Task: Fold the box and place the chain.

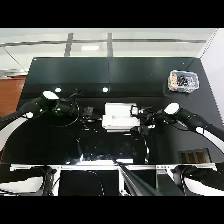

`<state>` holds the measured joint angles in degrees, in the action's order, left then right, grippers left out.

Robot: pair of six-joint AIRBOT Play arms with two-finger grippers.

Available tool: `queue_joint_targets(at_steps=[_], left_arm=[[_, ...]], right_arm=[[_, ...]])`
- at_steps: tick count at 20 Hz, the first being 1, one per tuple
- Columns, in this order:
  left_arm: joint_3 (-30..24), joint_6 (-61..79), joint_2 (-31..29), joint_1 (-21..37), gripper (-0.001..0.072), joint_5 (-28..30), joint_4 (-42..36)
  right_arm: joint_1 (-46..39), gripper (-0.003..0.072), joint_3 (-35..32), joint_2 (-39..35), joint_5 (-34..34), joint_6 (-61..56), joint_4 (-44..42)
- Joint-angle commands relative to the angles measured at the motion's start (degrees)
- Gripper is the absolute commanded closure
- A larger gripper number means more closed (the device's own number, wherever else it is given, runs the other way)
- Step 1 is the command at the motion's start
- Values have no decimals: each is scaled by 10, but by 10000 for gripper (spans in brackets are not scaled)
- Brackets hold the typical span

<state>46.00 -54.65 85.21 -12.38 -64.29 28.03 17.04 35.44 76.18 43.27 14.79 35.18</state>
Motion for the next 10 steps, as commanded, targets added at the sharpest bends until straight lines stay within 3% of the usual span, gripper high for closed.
queue_joint_targets(at_steps=[1, 4, 10], left_arm=[[22, 2, 1, -32, 279, -2, 0], [47, -26, 1, -70, 288, 13, 9], [88, -166, 1, -104, 297, 20, 126]], right_arm=[[0, 599, 0, 0, 0, 0, 0], [0, 599, 0, 0, 0, 0, 0], [1, 599, 0, 0, 0, 0, 0]])
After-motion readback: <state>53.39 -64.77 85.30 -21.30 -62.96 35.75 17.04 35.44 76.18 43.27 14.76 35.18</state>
